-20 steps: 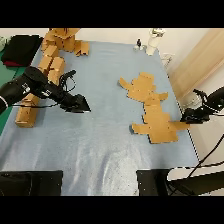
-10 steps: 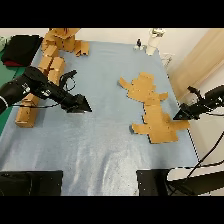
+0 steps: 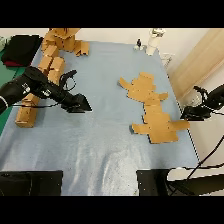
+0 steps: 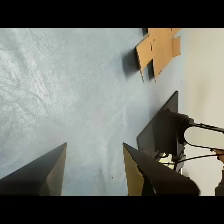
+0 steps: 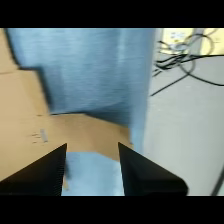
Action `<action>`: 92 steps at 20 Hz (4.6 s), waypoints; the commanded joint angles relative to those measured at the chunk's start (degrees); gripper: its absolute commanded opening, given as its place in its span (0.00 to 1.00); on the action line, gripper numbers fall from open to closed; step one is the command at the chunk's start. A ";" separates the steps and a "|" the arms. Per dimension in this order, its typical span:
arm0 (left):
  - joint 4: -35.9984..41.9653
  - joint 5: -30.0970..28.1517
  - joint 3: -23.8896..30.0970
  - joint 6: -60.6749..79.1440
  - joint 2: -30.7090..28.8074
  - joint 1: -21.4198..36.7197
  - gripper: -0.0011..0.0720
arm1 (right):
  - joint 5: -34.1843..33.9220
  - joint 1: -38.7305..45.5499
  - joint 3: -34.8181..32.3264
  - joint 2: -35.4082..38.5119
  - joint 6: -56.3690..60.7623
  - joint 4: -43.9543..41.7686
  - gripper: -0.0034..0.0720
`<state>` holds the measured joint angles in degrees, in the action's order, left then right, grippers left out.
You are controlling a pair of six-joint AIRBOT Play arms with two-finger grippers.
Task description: Fold the box.
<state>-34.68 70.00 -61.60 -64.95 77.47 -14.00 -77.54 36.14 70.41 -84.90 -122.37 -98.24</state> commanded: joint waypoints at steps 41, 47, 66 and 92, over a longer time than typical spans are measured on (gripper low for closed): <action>-0.11 7.28 14.91 0.85 -9.99 0.17 0.74 | 0.11 -31.61 -42.93 40.00 20.83 -15.34 0.04; -1.27 -0.07 20.35 0.81 -15.32 0.17 0.74 | 6.62 -31.61 -42.86 36.83 20.87 -19.82 0.49; 1.09 -2.08 20.28 -0.46 -15.32 0.15 0.74 | 0.94 -31.61 -42.86 29.24 17.86 -24.13 0.48; 8.96 -1.88 20.13 13.53 -3.69 8.98 0.74 | 27.56 -62.69 -44.13 29.27 7.32 -19.82 0.05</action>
<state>-25.65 68.82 -41.43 -52.95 72.14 -5.13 -52.62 -24.40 26.33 -55.59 -117.58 -121.54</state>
